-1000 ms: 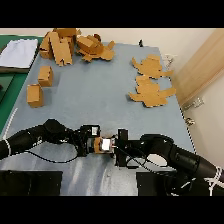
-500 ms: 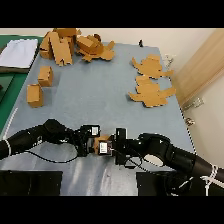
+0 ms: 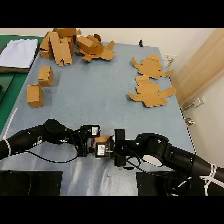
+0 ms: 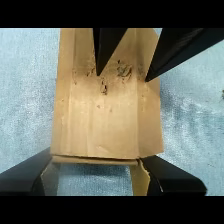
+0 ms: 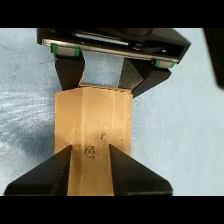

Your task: Fold the box.

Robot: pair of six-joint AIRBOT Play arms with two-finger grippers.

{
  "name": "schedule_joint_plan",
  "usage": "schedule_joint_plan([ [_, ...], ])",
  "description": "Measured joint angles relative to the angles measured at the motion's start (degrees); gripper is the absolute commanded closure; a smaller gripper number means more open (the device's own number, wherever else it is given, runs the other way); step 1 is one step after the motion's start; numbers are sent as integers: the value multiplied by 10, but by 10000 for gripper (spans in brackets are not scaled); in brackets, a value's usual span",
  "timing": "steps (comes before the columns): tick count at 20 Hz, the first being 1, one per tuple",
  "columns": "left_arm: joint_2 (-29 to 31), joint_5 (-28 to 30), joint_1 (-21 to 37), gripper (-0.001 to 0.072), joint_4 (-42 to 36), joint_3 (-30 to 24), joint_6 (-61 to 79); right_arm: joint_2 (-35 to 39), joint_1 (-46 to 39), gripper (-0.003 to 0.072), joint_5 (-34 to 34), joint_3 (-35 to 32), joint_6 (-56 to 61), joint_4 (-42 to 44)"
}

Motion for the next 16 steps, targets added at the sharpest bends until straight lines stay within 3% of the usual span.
schedule_joint_plan([
  [9, 0, -1, 0, 187, 1, 0, 1, -29, 1, 305, -10, 1, 0, 0],
  [11, 0, -1, 0, 187, 0, 0, 0, -29, 1, 392, -16, 1, 0, -1],
  [14, 0, -3, 0, 187, -1, 0, -1, -20, 1, 425, -22, 7, 0, -3],
  [15, 0, -4, 0, 187, -1, 0, 0, -16, 1, 594, -23, 10, 0, -4],
  [16, 0, -6, 0, 187, 0, 0, 0, -13, 0, 680, -23, 12, 0, -6],
])
